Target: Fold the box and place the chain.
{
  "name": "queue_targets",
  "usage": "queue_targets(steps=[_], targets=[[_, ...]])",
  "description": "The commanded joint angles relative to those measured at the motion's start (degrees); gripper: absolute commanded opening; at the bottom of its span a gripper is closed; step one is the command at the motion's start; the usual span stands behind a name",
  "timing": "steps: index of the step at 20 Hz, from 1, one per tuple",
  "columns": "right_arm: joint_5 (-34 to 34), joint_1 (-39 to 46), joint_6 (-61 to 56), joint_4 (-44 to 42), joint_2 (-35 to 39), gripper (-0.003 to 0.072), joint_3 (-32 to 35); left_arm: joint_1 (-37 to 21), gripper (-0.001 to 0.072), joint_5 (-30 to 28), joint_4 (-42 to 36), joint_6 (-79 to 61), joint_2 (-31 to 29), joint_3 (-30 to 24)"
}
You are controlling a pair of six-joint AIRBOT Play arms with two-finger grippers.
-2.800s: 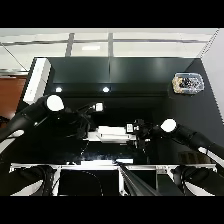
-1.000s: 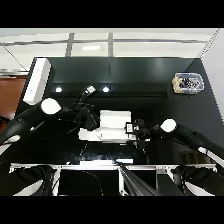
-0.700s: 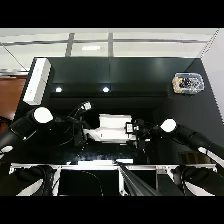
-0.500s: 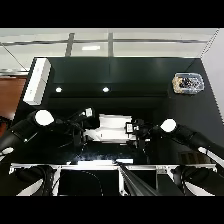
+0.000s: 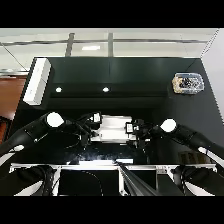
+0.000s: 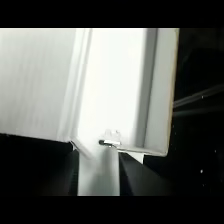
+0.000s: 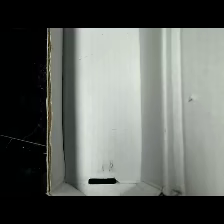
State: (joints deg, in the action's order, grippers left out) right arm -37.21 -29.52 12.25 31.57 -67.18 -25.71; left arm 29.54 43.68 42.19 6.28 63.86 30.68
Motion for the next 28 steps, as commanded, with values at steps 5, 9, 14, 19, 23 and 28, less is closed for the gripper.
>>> queue_targets(steps=[5, 9, 14, 19, 23, 28], targets=[[0.0, 0.0, 0.0, 0.0, 0.0, 0.0234, 0.0, 0.4, 0.0218, -1.0, -13.2, -0.8, 2.6, -0.1], [0.0, 0.0, 0.0, 0.0, 0.0, 0.0234, 0.0, 0.4, 0.0219, -0.2, -12.5, -0.8, 3.3, -0.1], [0.0, 0.0, 0.0, 0.0, 0.0, 0.0234, 0.0, 0.7, 0.0321, -0.3, -11.5, -2.5, 3.4, -0.1], [0.0, 0.0, 0.0, 0.0, 0.0, 0.0234, 0.0, 0.9, 0.0350, 0.5, -8.6, -2.0, 3.3, -0.1], [0.0, 0.0, 0.0, 0.0, 0.0, 0.0234, 0.0, 0.7, 0.0131, 0.6, -3.8, 0.7, 1.6, 0.4], [0.0, 0.0, 0.0, 0.0, 0.0, 0.0234, 0.0, -5.5, 0.0026, 4.0, 14.6, 28.7, -8.5, 2.8]])
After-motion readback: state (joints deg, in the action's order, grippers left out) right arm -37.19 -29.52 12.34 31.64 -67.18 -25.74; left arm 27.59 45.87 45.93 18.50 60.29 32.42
